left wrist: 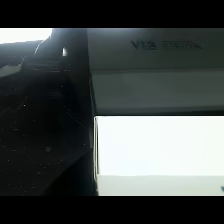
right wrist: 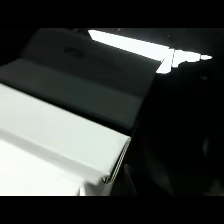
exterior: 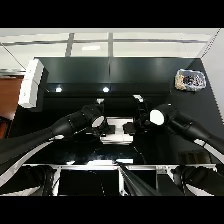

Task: Fold the box and place the chain.

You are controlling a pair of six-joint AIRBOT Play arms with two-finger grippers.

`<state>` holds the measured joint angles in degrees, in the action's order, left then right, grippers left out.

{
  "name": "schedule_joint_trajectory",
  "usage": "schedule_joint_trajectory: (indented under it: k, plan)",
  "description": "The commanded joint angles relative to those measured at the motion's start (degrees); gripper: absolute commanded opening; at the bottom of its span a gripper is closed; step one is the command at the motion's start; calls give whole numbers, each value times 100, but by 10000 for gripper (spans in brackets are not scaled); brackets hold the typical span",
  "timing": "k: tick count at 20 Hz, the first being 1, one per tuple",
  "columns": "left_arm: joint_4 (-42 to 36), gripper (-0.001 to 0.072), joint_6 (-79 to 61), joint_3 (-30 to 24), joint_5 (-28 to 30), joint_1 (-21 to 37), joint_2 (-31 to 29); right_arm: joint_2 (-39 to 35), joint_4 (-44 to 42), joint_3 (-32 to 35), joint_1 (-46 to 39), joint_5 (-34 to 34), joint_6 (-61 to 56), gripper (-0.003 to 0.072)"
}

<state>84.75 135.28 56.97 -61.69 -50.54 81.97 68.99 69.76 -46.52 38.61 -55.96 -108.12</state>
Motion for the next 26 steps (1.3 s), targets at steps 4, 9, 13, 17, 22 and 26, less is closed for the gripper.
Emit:
schedule_joint_trajectory:
  k: [4, 9, 13, 17, 22, 26]
  plan:
    - [4, 26, -2, 4, -4, 4, -2, 466, 1215, -369, 713, -186, -1650, 248]
    - [4, 26, -2, 4, -4, 4, -2, 575, 1458, -380, 999, -319, -2347, 242]
    - [4, 26, -2, 4, -4, 4, -2, 793, 1475, -382, 1008, -492, -2468, 242]
    - [2, 26, -2, 4, -4, 4, -2, 813, 1521, -382, 997, -487, -2603, 132]
    - [4, 26, -2, 4, -4, 4, -2, 813, 1521, -382, 997, -332, -2623, 11]
    - [2, 25, -2, 4, -7, 4, -2, 811, 1517, -382, 997, -267, -2623, 212]
